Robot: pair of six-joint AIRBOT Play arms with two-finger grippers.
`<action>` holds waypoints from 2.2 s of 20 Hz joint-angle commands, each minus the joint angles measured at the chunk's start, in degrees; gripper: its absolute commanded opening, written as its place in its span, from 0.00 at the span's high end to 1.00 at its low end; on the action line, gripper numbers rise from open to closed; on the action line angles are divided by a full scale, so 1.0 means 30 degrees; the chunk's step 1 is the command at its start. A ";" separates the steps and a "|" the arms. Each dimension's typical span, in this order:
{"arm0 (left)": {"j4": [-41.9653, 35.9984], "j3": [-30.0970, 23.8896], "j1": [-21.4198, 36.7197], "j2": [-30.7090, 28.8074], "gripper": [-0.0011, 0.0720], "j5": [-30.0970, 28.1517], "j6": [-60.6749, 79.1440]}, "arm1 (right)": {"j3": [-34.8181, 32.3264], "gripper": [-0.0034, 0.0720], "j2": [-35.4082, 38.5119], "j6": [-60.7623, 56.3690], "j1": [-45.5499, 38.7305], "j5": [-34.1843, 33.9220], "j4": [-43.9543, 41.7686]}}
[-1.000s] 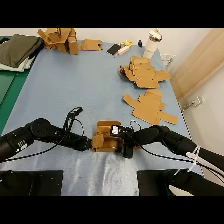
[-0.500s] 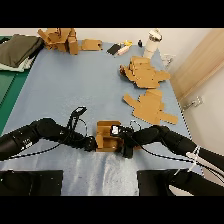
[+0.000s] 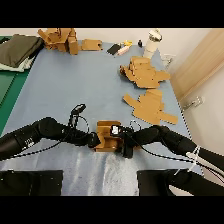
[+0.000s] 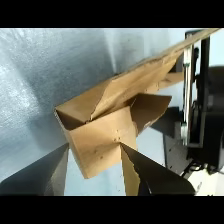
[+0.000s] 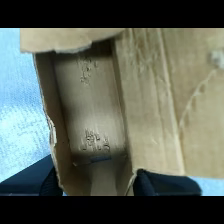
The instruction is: Fold the box.
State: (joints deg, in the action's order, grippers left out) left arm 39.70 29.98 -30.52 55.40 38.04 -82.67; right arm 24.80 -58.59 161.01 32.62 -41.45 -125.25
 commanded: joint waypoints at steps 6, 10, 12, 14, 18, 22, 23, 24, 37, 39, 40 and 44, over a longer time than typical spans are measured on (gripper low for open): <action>0.8466 0.2106 -0.2856 0.0831 0.28 0.0073 -0.9143 | 0.0000 0.32 -0.0007 -0.0007 0.0000 0.0000 0.0007; 1.0724 0.3716 -0.4248 0.2390 0.28 0.1472 -1.1475 | 0.0000 0.32 -0.0007 -0.0007 0.0000 0.0000 0.0007; 1.1373 0.4554 -0.4845 0.3220 0.28 0.1982 -1.2276 | 0.0000 0.32 -0.0007 -0.0007 0.0000 0.0000 0.0015; 1.2553 0.5399 -0.5348 0.3854 0.28 0.2543 -1.3304 | 0.0000 0.32 -0.0007 -0.0007 0.0000 0.0000 0.0022; 1.3814 0.6492 -0.5792 0.4561 0.28 0.3570 -1.4790 | 0.0000 0.32 -0.0007 -0.0007 0.0000 0.0000 0.0022; 1.4134 0.7621 -0.6156 0.5246 0.28 0.5034 -1.4892 | 0.0000 0.32 -0.0007 -0.0007 0.0000 0.0007 0.0029; 1.4222 0.7810 -0.6171 0.5289 0.28 0.5515 -1.5271 | 0.0000 0.32 -0.0007 -0.0007 0.0000 0.0000 0.0029; 1.4229 0.7963 -0.6171 0.5289 0.28 0.5989 -1.5548 | 0.0000 0.32 -0.0007 -0.0007 0.0000 0.0007 0.0029; 1.4039 0.9508 -0.6382 0.7854 0.34 0.7089 -1.7347 | 0.0000 0.32 -0.0007 -0.0007 0.0000 0.0007 0.0036; 1.4054 0.9508 -0.6382 0.7941 0.72 0.7227 -1.7588 | 0.0000 0.32 -0.0007 -0.0007 0.0000 0.0000 0.0036; 1.4003 0.9508 -0.6390 0.7949 0.83 0.7147 -1.7595 | 0.0000 0.32 -0.0007 -0.0007 0.0000 0.0000 0.0036; 1.3617 0.9508 -0.6528 0.7949 0.97 0.6892 -1.7609 | 0.0000 0.32 -0.0007 -0.0007 0.0000 0.0007 0.0036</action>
State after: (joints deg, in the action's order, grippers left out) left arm 81.84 58.41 -49.76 78.98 59.66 -135.39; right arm 24.80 -58.59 160.99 32.62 -41.50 -125.12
